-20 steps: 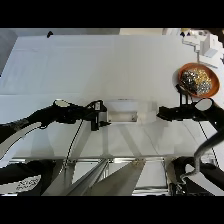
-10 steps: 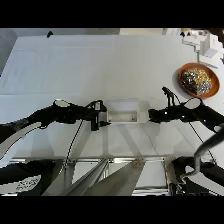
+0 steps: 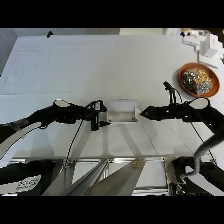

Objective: Fold the box and place the chain.

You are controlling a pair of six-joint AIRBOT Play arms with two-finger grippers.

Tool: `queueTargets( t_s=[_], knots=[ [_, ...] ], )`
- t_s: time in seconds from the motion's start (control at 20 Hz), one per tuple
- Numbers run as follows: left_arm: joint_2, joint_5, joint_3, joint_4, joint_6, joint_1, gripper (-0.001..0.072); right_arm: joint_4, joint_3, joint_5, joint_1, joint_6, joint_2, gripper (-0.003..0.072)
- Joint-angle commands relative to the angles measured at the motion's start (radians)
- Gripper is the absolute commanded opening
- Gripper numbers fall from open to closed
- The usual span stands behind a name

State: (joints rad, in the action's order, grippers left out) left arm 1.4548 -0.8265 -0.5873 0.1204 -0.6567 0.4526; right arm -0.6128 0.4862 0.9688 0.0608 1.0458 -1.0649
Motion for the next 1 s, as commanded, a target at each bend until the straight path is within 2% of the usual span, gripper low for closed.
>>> queueTargets(
  t_s=[0.0,0.1,0.15,0.2,0.4,0.95],
  knots=[
    [0.000,0.000,0.000,0.000,0.000,0.000,0.0132,0.015,0.000,0.015,0.031,-0.008,0.013,0.0389],
    [0.000,0.000,0.000,0.000,0.000,0.000,0.0132,0.014,0.000,-0.005,0.070,-0.002,0.013,0.0434],
    [0.000,0.000,0.000,0.000,0.000,0.000,0.0132,0.013,0.000,-0.026,0.085,0.011,0.013,0.0537],
    [0.000,0.000,0.000,0.000,0.000,0.000,0.0132,0.008,0.000,-0.047,0.096,0.031,0.013,0.0549],
    [0.000,0.000,0.000,0.000,0.000,0.000,0.0132,-0.039,0.003,-0.092,0.146,0.095,0.013,0.0549],
    [0.000,0.000,0.000,0.000,0.000,0.000,0.0132,-0.454,0.173,-0.132,0.387,0.617,-0.060,0.0546]
  ],
)
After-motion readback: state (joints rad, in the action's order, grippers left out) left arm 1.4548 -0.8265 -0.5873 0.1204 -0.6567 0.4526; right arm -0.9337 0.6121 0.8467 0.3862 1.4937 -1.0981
